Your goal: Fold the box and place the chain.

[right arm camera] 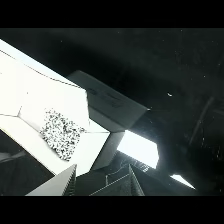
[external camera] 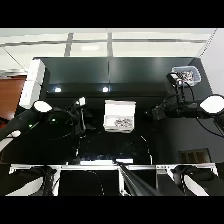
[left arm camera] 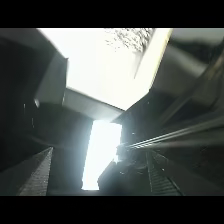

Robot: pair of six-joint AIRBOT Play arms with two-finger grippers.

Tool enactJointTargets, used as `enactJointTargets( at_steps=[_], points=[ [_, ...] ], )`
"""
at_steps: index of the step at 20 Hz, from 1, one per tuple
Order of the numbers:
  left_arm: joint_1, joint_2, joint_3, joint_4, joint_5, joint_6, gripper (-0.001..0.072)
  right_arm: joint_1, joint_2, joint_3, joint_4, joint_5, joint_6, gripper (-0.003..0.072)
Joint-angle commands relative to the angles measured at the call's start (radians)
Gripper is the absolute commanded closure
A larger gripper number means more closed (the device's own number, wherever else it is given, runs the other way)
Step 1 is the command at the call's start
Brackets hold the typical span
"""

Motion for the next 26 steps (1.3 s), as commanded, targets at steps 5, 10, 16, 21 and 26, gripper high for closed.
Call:
enactJointTargets(
  at_steps=[5, 10, 16, 21, 26],
  points=[
    [-0.083, -0.188, 0.151, 0.01, -0.028, 0.239, -0.0001, 0.0, 0.0, 0.0, -0.003, -0.008, 0.003, 0.0309],
    [-0.102, -0.211, 0.172, -0.044, -0.046, 0.201, 0.0, 0.0, 0.0, 0.0, -0.002, -0.013, 0.002, 0.0309],
    [-0.155, -0.214, 0.174, -0.033, -0.029, 0.179, 0.0, 0.0, 0.0, 0.0, -0.003, -0.031, 0.002, 0.0309],
    [-0.195, -0.214, 0.175, -0.034, 0.026, 0.166, 0.0, 0.0, -0.002, 0.0, -0.002, -0.033, 0.002, 0.0309],
    [-0.224, -0.214, 0.175, -0.032, 0.087, 0.127, 0.0003, 0.0, -0.006, 0.0, -0.002, -0.035, 0.002, 0.0309]
  ],
)
